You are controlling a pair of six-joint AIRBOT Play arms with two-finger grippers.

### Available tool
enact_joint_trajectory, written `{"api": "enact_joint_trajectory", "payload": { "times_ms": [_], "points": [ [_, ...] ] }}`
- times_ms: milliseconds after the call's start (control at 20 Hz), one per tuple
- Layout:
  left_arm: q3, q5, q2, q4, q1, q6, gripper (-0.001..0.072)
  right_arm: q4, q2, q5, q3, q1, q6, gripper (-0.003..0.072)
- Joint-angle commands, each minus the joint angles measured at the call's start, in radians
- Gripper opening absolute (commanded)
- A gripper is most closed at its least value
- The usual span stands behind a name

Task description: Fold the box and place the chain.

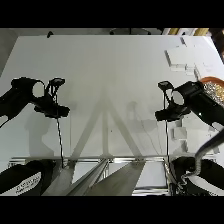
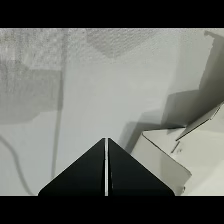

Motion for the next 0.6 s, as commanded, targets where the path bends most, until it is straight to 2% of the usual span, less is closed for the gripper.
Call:
{"api": "enact_joint_trajectory", "payload": {
  "times_ms": [0,200,400,550],
  "points": [
    [-0.001,0.0,0.001,0.0,0.0,0.0,0.0031,0.0,0.001,-0.008,0.0,-0.001,0.0,0.0019],
    [-0.001,0.0,0.001,0.0,0.0,0.0,0.0031,-0.035,0.001,-0.032,0.0,-0.001,-0.011,0.002],
    [-0.001,0.0,0.001,0.0,0.0,0.0,0.0031,-0.373,0.001,-0.024,0.0,-0.033,-0.006,0.002],
    [-0.001,0.0,0.001,0.0,0.0,0.0,0.0031,-0.526,0.001,-0.043,0.0,-0.192,-0.064,0.002]
  ]
}}
